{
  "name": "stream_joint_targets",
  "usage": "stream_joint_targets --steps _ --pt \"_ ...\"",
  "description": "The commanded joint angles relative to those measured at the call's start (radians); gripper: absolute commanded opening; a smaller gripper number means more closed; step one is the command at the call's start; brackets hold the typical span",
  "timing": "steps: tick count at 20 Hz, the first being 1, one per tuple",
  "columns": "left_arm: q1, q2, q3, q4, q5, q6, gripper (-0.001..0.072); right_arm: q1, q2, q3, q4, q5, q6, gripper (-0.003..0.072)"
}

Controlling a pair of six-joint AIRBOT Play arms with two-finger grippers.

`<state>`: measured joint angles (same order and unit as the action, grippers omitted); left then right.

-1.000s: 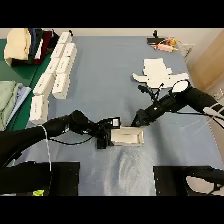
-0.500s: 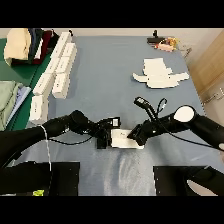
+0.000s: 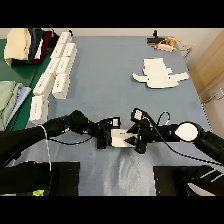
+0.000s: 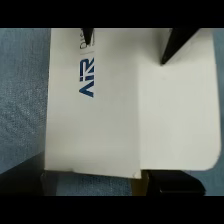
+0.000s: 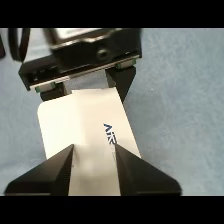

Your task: Fold the box.

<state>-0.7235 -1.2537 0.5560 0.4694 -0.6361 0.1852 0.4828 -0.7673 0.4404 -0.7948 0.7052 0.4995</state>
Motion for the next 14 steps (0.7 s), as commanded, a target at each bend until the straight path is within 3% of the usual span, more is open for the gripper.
stream_joint_targets --steps 1,2,3,6,7,14 --pt "0.000 0.000 0.000 0.000 0.000 0.000 0.0525 0.029 0.006 -0.003 -0.111 -0.035 -0.056 0.0443" --pt "0.000 0.000 0.000 0.000 0.000 0.000 0.0525 0.029 0.006 -0.003 -0.140 -0.037 -0.058 0.0460" --pt "0.000 0.000 0.000 0.000 0.000 0.000 0.0525 0.029 0.006 -0.003 -0.152 -0.037 -0.077 0.0531" --pt "0.000 0.000 0.000 0.000 0.000 0.000 0.0525 0.029 0.006 -0.003 -0.152 -0.034 -0.101 0.0543" --pt "0.000 0.000 0.000 0.000 0.000 0.000 0.0525 0.032 0.006 -0.003 -0.151 -0.033 -0.101 0.0584" --pt "0.000 0.000 0.000 0.000 0.000 0.000 0.0525 0.093 -0.047 -0.003 -0.195 -0.040 -0.100 0.0585"
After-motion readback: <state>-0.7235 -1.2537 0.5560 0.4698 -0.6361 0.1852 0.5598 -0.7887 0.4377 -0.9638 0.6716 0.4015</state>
